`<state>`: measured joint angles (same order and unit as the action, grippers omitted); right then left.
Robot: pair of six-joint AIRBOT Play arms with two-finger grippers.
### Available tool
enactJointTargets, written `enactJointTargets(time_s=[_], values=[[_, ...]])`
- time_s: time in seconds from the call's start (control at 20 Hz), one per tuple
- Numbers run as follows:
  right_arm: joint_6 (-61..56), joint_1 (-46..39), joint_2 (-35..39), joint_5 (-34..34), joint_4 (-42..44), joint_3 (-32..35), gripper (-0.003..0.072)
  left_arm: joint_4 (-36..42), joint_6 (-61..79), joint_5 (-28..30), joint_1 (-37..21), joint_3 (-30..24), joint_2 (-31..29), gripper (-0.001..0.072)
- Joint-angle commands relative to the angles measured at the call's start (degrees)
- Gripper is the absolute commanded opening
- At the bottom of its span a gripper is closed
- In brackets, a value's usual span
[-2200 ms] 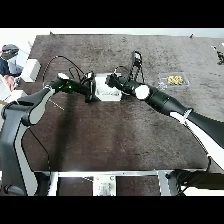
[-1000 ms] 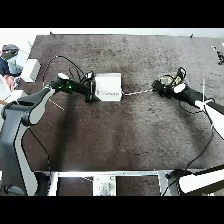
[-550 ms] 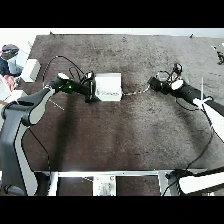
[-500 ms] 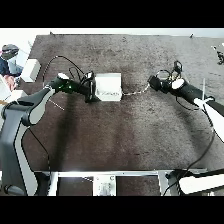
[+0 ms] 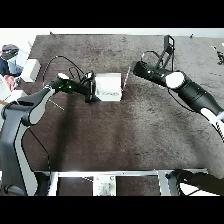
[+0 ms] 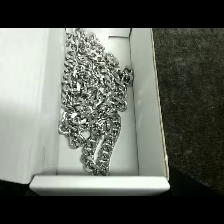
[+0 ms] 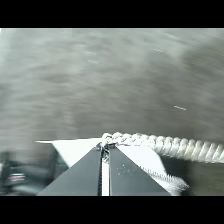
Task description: Fold the box and place the chain.
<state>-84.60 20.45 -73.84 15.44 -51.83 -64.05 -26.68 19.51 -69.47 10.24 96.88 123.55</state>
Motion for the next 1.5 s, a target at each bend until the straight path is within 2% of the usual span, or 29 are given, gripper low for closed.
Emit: enactJointTargets(time_s=[0.0,0.35,0.55,0.8,0.85,0.9,1.05,1.25,1.45], values=[[-0.04,5.81,1.73,-3.3,0.31,-0.85,0.0009,-0.02,0.0,0.0,0.0,0.02,-0.02,0.0418],[-0.28,10.97,-3.08,-6.43,3.76,-1.68,0.0009,0.0,0.0,0.02,0.0,0.02,-0.02,0.0418],[-0.24,13.25,-5.7,-5.25,3.67,-5.07,0.0009,0.0,0.0,0.02,0.0,0.02,-0.02,0.0418],[-0.57,12.98,-9.07,-1.57,2.01,-4.96,0.001,-0.02,0.0,0.02,0.0,0.02,-0.02,0.0418],[-1.2,12.92,-10.23,-1.01,1.99,-4.96,0.0124,0.0,0.0,0.02,0.0,0.02,-0.02,0.0418],[-1.11,12.46,-11.17,0.17,1.73,-4.96,0.0273,0.0,0.0,0.02,0.0,0.02,-0.02,0.0418],[-1.14,8.61,-11.74,3.63,-2.73,-4.85,0.0275,-0.02,0.0,0.02,0.0,0.02,-0.02,0.0418],[-1.16,-2.08,-10.75,11.67,-7.61,-4.24,0.0283,0.0,0.0,0.02,0.0,0.02,-0.02,0.0418],[-2.21,-15.15,-9.51,11.08,-7.56,2.27,0.0283,-0.02,0.0,0.02,0.0,0.02,-0.02,0.0418]])
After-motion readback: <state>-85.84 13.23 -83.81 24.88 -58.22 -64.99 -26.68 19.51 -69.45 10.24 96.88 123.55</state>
